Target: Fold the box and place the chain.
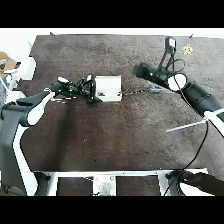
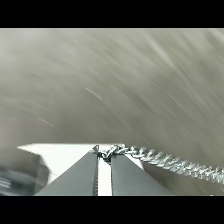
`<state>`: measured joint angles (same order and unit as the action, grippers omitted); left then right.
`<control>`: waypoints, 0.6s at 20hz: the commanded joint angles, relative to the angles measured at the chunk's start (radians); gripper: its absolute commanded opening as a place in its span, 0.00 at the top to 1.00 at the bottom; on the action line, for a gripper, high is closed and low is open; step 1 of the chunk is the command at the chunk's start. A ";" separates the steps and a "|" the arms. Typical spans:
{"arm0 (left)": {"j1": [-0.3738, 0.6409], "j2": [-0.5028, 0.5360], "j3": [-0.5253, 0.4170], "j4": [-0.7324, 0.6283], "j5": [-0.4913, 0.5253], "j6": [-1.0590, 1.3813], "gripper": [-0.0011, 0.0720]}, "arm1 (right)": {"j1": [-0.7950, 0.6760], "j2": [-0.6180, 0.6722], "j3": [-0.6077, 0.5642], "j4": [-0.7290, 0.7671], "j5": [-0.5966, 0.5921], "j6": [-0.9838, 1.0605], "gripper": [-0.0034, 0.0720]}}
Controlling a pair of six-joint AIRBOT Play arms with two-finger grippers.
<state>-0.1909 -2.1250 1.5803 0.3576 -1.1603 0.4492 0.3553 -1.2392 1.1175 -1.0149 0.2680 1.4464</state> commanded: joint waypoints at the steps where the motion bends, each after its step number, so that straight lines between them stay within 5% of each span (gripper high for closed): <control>1: 0.000 0.000 0.000 0.000 0.000 0.000 0.42 | 0.134 0.045 0.124 -0.054 -0.094 -0.037 0.95; 8: 0.000 0.000 0.000 0.000 0.000 0.000 0.42 | 0.208 -0.110 0.144 -0.080 -0.101 0.008 0.95; 12: 0.000 0.000 0.000 0.000 0.000 0.000 0.42 | 0.208 -0.187 0.084 -0.081 0.034 0.047 0.95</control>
<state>-0.1909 -2.1250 1.5803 0.3576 -1.1603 0.4492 0.5560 -1.3750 1.2316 -1.0931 0.2199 1.4624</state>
